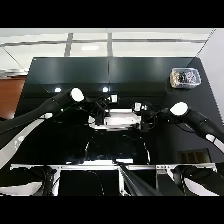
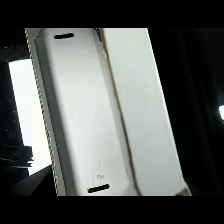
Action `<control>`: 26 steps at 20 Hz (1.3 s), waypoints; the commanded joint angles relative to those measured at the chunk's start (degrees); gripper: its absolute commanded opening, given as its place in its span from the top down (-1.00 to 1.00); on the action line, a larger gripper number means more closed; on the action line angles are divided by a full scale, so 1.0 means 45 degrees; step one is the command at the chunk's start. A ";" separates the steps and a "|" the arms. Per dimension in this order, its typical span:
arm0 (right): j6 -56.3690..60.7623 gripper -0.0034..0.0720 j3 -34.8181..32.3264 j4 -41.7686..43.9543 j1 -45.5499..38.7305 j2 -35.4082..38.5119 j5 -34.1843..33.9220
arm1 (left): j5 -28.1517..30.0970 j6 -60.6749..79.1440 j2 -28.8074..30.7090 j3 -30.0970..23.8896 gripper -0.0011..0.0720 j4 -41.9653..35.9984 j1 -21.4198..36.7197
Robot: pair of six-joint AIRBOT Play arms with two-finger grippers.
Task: Fold the box and place the chain.
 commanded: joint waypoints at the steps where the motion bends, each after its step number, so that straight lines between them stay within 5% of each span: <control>1: -0.0656 -0.99 0.0010 0.0486 -0.0049 -0.0772 0.0481 | 0.0010 -0.0029 0.0000 -0.0010 0.90 -0.0005 0.0000; 26: -0.0015 -0.98 0.0233 -0.0481 -0.0078 -0.1982 0.0170 | 0.0053 -0.0029 0.0000 -0.0010 0.90 -0.0005 0.0000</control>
